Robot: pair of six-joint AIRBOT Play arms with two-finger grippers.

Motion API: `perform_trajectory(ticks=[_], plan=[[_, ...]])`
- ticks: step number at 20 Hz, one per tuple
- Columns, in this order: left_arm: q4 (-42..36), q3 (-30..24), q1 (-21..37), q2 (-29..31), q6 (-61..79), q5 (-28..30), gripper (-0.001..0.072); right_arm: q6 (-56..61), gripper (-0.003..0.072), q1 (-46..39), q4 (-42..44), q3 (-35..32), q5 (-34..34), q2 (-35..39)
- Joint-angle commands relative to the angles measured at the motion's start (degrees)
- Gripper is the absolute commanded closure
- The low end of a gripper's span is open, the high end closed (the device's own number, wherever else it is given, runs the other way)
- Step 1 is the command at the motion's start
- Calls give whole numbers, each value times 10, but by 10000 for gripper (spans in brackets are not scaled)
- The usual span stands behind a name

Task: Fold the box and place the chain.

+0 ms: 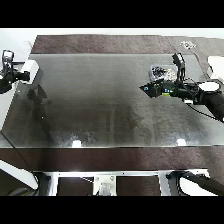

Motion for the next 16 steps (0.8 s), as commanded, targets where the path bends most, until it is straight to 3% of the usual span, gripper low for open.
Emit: perform_trajectory(ticks=[1, 4, 6, 7, 9, 10, 11, 13, 16], plan=[[6, 10, 0, 14, -1, 11, -11, 0, 134, 0, 0, 0, 0, 0], [6, 10, 0, 50, -1, 1, -11, 0, 134, 0, 2, 0, -5, 0], [6, 10, 0, 75, -8, -50, 20, 0, 152, 0, 16, 0, -9, 0], [6, 11, 0, 85, -24, -90, 192, 0, 267, 0, 22, 0, -9, 0], [6, 11, 0, 101, -31, -194, 621, -1, 407, 0, 30, 0, -11, 0], [5, 11, 0, 106, -32, -241, 689, -1, 563, 0, 30, 0, -10, 0], [0, 11, 0, 111, -46, -281, 690, -1, 657, 0, 30, 0, -10, 1], [-5, 10, 0, 125, -78, -334, 694, -1, 671, -1, 30, 0, -11, 7], [-35, -13, -2, 180, -92, -347, 695, -1, 671, 0, 28, -1, -15, 31]])
